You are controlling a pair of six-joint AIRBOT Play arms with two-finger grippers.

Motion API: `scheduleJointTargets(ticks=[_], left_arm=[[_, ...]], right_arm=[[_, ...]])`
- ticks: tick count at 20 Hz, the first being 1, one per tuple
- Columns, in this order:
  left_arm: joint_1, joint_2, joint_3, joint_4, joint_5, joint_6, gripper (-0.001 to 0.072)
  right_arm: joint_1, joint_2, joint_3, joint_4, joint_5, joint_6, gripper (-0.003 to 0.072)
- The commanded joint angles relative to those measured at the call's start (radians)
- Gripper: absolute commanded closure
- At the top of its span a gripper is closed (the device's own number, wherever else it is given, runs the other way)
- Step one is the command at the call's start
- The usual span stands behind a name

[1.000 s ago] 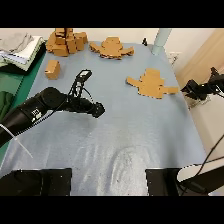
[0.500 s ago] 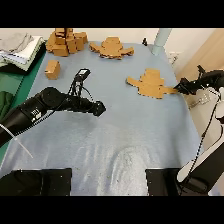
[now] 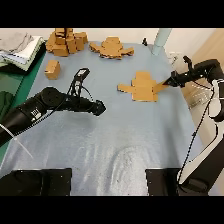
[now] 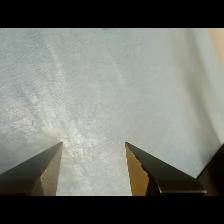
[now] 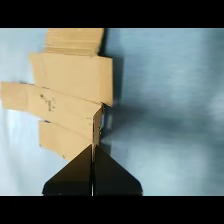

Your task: Fold the box.

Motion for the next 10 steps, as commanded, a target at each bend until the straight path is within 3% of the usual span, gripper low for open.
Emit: scheduleJointTargets(ticks=[1, 3, 10], left_arm=[[0.032, 0.0, 0.001, -0.077, -0.023, -0.026, 0.0117], [0.071, 0.0, 0.001, -0.1, -0.072, -0.026, 0.0116], [0.213, 0.0, 0.001, -0.111, -0.322, 0.015, 0.0117]], right_arm=[[0.046, 0.122, -0.11, 0.013, -0.023, -0.014, 0.0689], [0.068, 0.226, -0.262, 0.01, -0.003, -0.002, 0.0689], [0.169, 0.739, -1.016, 0.011, 0.245, 0.078, 0.0689]])
